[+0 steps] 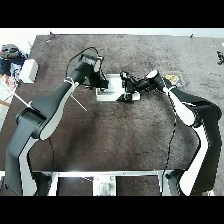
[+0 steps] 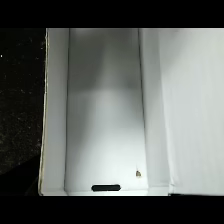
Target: Fold the box and place the chain.
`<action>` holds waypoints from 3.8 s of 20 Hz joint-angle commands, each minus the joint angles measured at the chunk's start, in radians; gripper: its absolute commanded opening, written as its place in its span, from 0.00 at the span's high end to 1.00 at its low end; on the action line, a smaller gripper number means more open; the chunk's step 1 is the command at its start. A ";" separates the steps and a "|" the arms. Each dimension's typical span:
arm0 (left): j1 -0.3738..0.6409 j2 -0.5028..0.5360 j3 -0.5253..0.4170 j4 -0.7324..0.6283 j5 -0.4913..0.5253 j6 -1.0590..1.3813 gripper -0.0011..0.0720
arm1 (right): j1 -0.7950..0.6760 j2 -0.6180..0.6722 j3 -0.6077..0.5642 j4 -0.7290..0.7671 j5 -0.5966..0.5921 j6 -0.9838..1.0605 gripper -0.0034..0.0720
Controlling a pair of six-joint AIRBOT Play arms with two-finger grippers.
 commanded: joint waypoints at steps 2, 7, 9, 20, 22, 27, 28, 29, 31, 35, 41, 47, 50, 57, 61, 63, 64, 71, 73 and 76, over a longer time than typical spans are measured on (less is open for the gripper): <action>0.026 0.102 0.001 -0.039 -0.023 0.201 0.31 | 0.000 0.001 0.001 0.000 0.000 0.001 0.34; 0.137 0.220 0.000 -0.226 -0.008 0.452 0.31 | 0.000 0.001 0.001 0.000 0.000 0.001 0.34; 0.209 0.222 -0.011 -0.397 0.013 0.607 0.31 | 0.000 0.001 0.001 0.000 0.000 0.001 0.34; 0.445 0.108 -0.165 -1.025 0.006 1.432 0.32 | 0.000 0.001 0.001 0.000 0.000 0.001 0.34; 0.499 0.030 -0.180 -1.169 -0.010 1.614 0.31 | 0.000 0.001 0.000 0.000 0.000 0.001 0.34; 0.505 -0.115 -0.181 -1.110 -0.056 2.017 0.00 | 0.000 0.001 0.001 0.000 0.000 0.001 0.34; 0.501 -0.139 -0.181 -1.147 -0.078 2.072 0.00 | 0.000 0.001 0.001 0.000 0.000 0.001 0.34; 0.496 -0.156 -0.181 -1.180 -0.093 2.117 0.00 | 0.000 0.001 0.000 0.000 0.000 0.001 0.34; 0.469 -0.165 -0.181 -1.180 -0.094 2.158 0.00 | 0.000 0.001 0.001 0.000 0.000 0.001 0.34; 0.424 -0.171 -0.182 -1.142 -0.087 2.172 0.00 | 0.000 0.001 0.001 0.000 0.000 0.001 0.34; 0.417 -0.173 -0.192 -1.112 -0.057 2.169 0.00 | 0.000 0.001 0.001 0.000 0.000 0.001 0.34; 0.417 -0.184 -0.196 -1.141 -0.052 2.169 0.00 | 0.000 0.001 0.001 0.000 0.000 0.001 0.34; 0.417 -0.198 -0.196 -1.167 -0.048 2.172 0.00 | 0.000 0.001 0.000 0.000 0.000 0.001 0.34; 0.387 -0.207 -0.196 -1.172 0.012 2.168 0.00 | 0.000 0.001 0.000 0.000 0.000 0.001 0.34; 0.364 -0.208 -0.196 -1.161 0.008 2.170 0.00 | 0.000 0.001 0.001 0.000 0.000 0.001 0.34; 0.359 -0.211 -0.196 -1.152 0.008 2.169 0.00 | 0.000 0.001 0.001 0.000 0.000 0.001 0.34; 0.359 -0.213 -0.196 -1.149 0.008 2.169 0.00 | 0.000 0.001 0.001 0.000 0.000 0.001 0.34; 0.360 -0.214 -0.196 -1.133 0.011 2.181 0.00 | 0.000 0.001 0.001 0.000 0.000 0.001 0.34; 0.360 -0.219 -0.196 -1.135 0.011 2.187 0.00 | 0.000 0.001 0.001 0.000 0.000 0.001 0.34; 0.357 -0.220 -0.196 -1.138 0.005 2.187 0.00 | 0.000 0.001 0.001 0.000 0.000 0.001 0.34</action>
